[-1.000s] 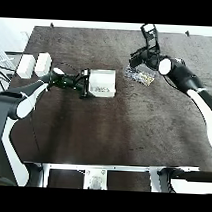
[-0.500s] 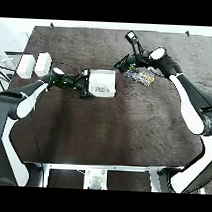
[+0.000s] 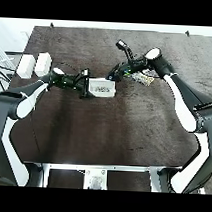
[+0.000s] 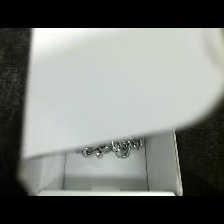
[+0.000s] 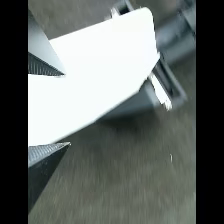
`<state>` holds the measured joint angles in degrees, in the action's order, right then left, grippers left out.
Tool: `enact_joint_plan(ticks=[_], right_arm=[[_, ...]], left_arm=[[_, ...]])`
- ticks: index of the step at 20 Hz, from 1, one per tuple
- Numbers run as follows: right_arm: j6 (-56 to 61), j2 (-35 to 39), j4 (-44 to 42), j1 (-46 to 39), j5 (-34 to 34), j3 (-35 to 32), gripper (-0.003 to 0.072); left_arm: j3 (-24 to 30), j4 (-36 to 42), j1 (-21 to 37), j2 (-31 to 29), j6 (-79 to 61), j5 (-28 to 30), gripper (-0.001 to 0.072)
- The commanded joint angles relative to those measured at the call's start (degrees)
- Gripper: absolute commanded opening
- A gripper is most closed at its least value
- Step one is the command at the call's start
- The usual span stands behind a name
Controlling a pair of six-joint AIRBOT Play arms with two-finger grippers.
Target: Fold the box and place the chain.
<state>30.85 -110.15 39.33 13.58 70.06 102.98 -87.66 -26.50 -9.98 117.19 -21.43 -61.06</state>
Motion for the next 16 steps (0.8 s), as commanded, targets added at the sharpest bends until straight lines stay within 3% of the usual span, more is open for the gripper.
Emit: enact_joint_plan(ticks=[1, 16], right_arm=[[-1.36, -0.09, 0.22, 1.05, 4.96, 0.09, 0.0498], [-4.46, -2.16, 2.71, 3.74, 3.67, 0.04, 0.0498]], left_arm=[[0.02, 0.00, 0.02, -0.02, 0.00, 0.02, 0.0628], [0.02, 0.02, 0.02, -0.02, -0.02, 0.02, 0.0628]])
